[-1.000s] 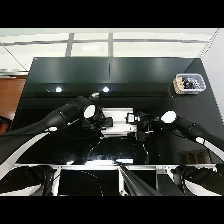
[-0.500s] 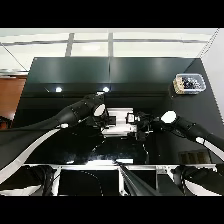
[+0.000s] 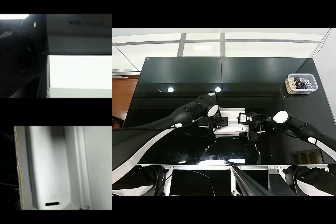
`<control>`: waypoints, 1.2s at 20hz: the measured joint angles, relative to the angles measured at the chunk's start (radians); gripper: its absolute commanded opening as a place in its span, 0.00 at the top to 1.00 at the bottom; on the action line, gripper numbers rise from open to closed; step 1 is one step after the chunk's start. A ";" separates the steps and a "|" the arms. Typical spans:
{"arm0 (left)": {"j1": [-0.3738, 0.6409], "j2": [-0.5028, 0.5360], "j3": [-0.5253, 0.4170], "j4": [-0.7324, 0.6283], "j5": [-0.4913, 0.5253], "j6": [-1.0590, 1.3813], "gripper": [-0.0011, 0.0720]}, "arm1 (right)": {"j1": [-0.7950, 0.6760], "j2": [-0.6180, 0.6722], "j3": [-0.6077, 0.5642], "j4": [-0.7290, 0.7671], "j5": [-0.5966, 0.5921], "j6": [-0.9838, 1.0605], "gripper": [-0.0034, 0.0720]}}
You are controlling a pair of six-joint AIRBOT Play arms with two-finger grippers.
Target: Fold the box and place the chain.
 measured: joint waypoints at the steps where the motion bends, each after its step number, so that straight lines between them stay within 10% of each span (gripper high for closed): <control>1: 0.000 -0.002 0.000 -0.003 -0.002 0.000 0.79 | 0.000 0.000 0.000 0.000 0.000 0.000 0.41; 2: 0.000 -0.005 0.000 -0.007 -0.003 -0.001 0.95 | 0.000 0.000 0.000 0.000 0.000 0.000 0.41; 6: 0.000 -0.009 0.001 -0.014 -0.007 -0.001 0.94 | 0.000 0.000 0.000 0.000 -0.001 -0.001 0.41; 9: 0.000 -0.011 0.000 -0.027 -0.019 -0.004 0.42 | 0.000 0.000 0.000 0.001 -0.001 0.001 0.41; 11: 0.000 -0.011 0.002 -0.033 -0.012 -0.005 0.42 | 0.000 0.000 0.000 0.001 -0.002 0.001 0.41; 12: 0.000 -0.011 0.002 -0.034 -0.011 -0.004 0.43 | 0.000 0.000 0.000 0.000 -0.002 0.001 0.41; 15: 0.000 -0.011 0.003 -0.036 -0.013 -0.004 0.93 | 0.000 0.000 0.000 0.000 -0.002 0.001 0.41; 20: 0.000 -0.010 0.003 -0.036 -0.006 0.000 0.95 | 0.000 0.000 0.000 0.000 -0.003 0.001 0.41; 22: 0.000 -0.010 0.003 -0.035 -0.002 0.001 0.95 | 0.000 0.000 0.000 -0.001 -0.003 0.006 0.03; 24: 0.000 -0.010 0.003 -0.036 0.011 0.000 0.95 | 0.000 0.002 0.000 -0.001 -0.008 0.031 0.01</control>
